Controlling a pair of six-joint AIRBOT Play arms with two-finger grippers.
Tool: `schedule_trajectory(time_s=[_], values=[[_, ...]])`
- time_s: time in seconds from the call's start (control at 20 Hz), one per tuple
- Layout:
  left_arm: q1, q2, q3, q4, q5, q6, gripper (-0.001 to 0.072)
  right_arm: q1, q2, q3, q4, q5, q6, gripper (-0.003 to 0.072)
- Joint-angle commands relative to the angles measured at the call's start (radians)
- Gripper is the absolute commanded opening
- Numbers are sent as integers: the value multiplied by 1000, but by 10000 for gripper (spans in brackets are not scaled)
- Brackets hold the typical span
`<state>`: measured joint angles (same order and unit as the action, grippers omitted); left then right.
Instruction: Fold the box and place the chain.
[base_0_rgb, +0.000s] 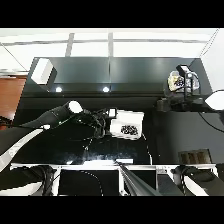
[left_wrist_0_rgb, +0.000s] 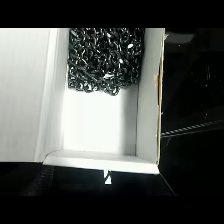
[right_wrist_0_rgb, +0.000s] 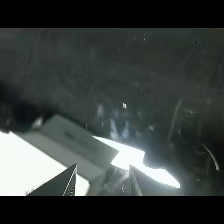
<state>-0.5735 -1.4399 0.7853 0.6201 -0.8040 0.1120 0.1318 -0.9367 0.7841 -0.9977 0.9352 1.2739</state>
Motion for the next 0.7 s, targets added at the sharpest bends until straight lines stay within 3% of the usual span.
schedule_trajectory(time_s=[0.0, 0.15, 0.3, 0.4, 0.55, 0.65], values=[[0, -1, 1, 3, 19, -15, 356, 54, -129, 5, 27, -136, 76, 387], [0, -1, 1, 3, 31, -52, 356, 76, -251, 64, 50, -130, 45, 388], [0, -1, 1, 3, 45, -87, 356, 89, -287, 117, 86, -119, -123, 391], [0, -1, 1, 3, 45, -87, 357, 97, -287, 155, 50, -81, -263, 636], [0, -1, 1, 3, 44, -87, 356, 116, -287, 181, 49, -47, -407, 636], [0, -1, 1, 3, 44, -87, 356, 128, -286, 182, 81, 53, -606, 635]])
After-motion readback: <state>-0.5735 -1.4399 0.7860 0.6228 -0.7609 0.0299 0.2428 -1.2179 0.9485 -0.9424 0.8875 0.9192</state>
